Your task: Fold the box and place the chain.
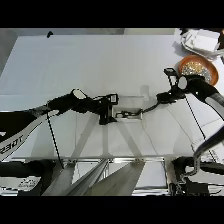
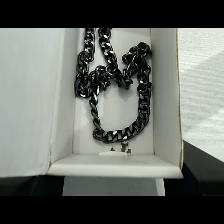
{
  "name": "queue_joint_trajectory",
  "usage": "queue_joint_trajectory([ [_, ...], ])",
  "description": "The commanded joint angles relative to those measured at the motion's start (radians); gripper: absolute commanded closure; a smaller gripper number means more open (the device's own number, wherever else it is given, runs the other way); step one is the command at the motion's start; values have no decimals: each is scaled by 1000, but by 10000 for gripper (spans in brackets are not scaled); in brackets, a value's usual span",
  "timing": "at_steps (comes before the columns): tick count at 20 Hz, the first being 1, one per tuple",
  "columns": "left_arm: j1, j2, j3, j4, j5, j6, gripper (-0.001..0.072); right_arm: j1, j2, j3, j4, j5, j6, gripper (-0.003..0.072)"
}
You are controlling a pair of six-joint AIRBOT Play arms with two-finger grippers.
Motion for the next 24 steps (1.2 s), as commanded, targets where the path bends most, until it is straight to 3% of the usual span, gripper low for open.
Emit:
queue_joint_trajectory([
  [1,0,0,0,0,0,0,380,0,6,-1,11,30,-5,676],
  [5,0,0,0,0,0,0,380,1,99,-1,80,34,-54,676],
  [17,0,0,0,0,0,0,380,1,650,0,684,174,-364,676],
  [24,0,0,0,0,0,0,380,6,714,0,1075,229,-536,676],
])
